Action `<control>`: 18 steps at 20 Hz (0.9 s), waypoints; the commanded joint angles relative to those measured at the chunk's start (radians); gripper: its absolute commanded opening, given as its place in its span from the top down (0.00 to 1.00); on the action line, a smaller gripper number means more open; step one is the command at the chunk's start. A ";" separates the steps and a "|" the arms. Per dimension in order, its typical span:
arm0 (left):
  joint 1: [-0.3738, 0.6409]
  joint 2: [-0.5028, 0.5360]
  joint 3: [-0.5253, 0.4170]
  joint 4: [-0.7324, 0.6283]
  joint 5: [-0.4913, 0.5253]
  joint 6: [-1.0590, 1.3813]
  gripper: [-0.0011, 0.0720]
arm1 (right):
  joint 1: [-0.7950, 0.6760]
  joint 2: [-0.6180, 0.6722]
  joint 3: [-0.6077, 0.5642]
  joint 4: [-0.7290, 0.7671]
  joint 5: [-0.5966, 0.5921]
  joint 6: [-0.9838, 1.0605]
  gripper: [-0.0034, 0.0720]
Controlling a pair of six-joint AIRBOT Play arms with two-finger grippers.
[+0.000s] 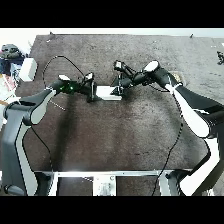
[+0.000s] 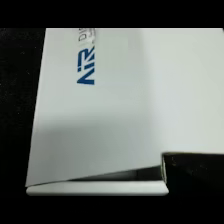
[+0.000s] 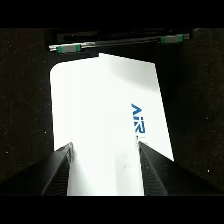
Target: Fold the box and place the chain.
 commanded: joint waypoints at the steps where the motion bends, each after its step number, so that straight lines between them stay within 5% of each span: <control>1: 0.000 0.000 0.001 0.000 0.000 0.000 0.41 | 0.000 0.019 -0.001 -0.023 -0.004 0.021 0.33; 2: 0.000 0.000 0.001 0.000 0.000 0.000 0.41 | 0.000 0.019 -0.007 -0.022 -0.007 0.020 0.41; 5: 0.000 0.000 0.001 0.000 -0.001 0.000 0.41 | 0.002 0.032 -0.043 -0.013 0.000 0.020 0.42; 9: 0.000 0.000 0.001 0.000 0.000 0.000 0.41 | 0.002 0.046 -0.113 0.030 -0.140 -0.041 0.42; 12: 0.000 0.000 0.001 0.000 0.000 0.000 0.41 | 0.013 0.046 -0.117 0.090 -0.192 -0.132 0.26; 18: 0.000 0.000 0.001 0.000 0.000 0.000 0.41 | 0.019 0.046 -0.117 0.082 -0.214 -0.148 0.26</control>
